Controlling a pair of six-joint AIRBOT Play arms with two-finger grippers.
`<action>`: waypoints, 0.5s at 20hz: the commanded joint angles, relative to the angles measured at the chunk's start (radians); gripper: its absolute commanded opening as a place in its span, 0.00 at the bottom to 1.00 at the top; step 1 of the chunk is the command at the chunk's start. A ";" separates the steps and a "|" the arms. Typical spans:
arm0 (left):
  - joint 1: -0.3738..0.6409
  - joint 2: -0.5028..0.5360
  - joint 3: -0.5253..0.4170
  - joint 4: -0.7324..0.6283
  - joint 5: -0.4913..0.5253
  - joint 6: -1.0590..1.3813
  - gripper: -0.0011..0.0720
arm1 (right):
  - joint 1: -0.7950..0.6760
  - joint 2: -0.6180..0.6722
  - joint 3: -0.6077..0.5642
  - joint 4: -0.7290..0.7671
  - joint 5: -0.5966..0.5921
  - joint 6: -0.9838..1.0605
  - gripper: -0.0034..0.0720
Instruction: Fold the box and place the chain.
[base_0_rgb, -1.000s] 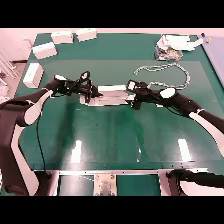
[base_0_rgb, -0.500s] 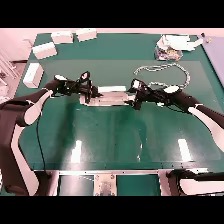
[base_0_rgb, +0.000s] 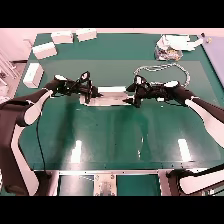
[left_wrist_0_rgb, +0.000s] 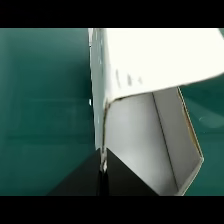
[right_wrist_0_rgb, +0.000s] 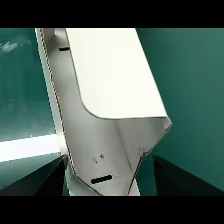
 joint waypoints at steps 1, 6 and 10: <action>0.000 -0.001 -0.001 0.002 -0.001 0.001 0.04 | -0.005 -0.042 0.042 -0.029 0.065 -0.002 0.89; 0.000 -0.001 -0.001 0.002 0.000 0.002 0.04 | -0.005 -0.077 0.068 -0.050 0.093 -0.018 0.89; 0.000 -0.001 -0.001 0.001 0.000 0.004 0.04 | -0.005 -0.130 0.112 -0.050 0.144 -0.017 0.89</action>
